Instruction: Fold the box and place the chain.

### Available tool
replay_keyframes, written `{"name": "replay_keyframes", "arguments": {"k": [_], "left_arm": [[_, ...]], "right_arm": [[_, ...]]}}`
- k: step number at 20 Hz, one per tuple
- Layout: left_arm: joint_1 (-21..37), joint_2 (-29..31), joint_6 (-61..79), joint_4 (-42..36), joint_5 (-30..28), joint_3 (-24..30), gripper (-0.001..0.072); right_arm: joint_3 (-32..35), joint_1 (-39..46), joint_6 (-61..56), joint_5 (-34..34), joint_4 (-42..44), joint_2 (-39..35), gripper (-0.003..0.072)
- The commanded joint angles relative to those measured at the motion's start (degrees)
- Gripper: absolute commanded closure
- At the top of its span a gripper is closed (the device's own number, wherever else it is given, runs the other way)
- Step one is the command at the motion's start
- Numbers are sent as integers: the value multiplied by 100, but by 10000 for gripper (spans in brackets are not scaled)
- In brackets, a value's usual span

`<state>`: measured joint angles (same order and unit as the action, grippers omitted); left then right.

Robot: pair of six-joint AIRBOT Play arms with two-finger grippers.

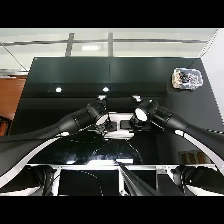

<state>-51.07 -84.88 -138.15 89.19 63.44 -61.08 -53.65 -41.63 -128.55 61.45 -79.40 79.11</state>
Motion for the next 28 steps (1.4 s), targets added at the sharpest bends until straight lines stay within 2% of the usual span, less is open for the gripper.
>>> {"name": "replay_keyframes", "arguments": {"k": [1,3,4,5,9,16,19,21,23,24,26,28], "left_arm": [[-15,-2,11,11,11,0,680],[-15,-2,11,11,13,0,680],[-15,-2,11,11,15,0,680],[-15,-2,11,11,13,0,680],[-15,-2,11,13,17,2,680],[-15,-4,11,13,31,2,680],[-13,-4,11,20,24,2,680],[-13,-4,11,17,26,2,680],[-13,-4,11,13,28,2,680],[-13,-4,11,13,28,2,680],[-13,-4,11,15,7,2,680],[-11,-4,11,13,17,2,680]], "right_arm": [[-13,-4,-26,-4,-17,4,671],[-15,-2,-26,-4,-17,2,651],[-15,-2,-26,26,-20,-4,446],[-17,0,-20,87,-46,-28,407],[-28,61,46,175,-302,-444,406],[-352,481,903,426,114,-1628,408],[-358,1143,1158,728,-820,-2216,410],[-354,1729,1290,846,-2199,-2315,411],[-216,2398,1401,262,-3547,-2295,412],[-149,2828,1399,-269,-3803,-2229,412],[-109,3733,1281,-1390,-3637,-1921,412],[-144,4400,765,-2046,-3563,-1397,411]]}}
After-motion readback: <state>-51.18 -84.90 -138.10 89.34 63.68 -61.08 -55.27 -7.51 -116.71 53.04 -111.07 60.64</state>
